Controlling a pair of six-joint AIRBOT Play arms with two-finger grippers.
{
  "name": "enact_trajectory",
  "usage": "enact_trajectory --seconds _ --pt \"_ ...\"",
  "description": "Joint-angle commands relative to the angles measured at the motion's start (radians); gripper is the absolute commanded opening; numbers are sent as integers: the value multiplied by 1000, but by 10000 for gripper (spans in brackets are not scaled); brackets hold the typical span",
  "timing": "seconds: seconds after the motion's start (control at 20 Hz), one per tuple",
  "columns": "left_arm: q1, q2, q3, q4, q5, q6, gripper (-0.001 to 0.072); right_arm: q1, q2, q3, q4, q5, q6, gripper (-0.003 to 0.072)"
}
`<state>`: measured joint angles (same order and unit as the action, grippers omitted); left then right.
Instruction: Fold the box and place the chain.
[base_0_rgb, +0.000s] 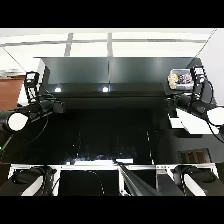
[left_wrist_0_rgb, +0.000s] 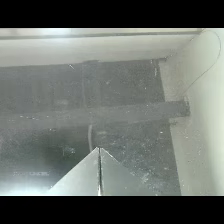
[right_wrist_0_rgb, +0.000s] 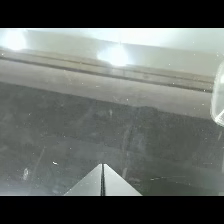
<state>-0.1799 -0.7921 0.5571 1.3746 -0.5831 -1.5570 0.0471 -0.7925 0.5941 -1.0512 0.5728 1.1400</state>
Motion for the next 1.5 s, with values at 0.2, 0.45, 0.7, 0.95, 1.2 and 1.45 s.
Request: enact_trajectory --seconds 0.2,0.45,0.7,0.95,1.2,1.45 --pt "0 1 0 0 0 0 31 1 0 0 0 0 0 9" --pt "0 1 0 0 0 0 30 1 0 0 0 0 0 9" --pt "0 0 0 -4 10 -1 31 5 0 0 87 -55 0 9" --pt "0 0 0 -4 100 0 31 5 0 0 168 -152 0 9" --pt "2 -29 0 12 301 5 521 5 -64 0 122 -399 -8 670" --pt "2 -87 23 63 222 5 699 -115 -251 187 -109 -134 82 720"
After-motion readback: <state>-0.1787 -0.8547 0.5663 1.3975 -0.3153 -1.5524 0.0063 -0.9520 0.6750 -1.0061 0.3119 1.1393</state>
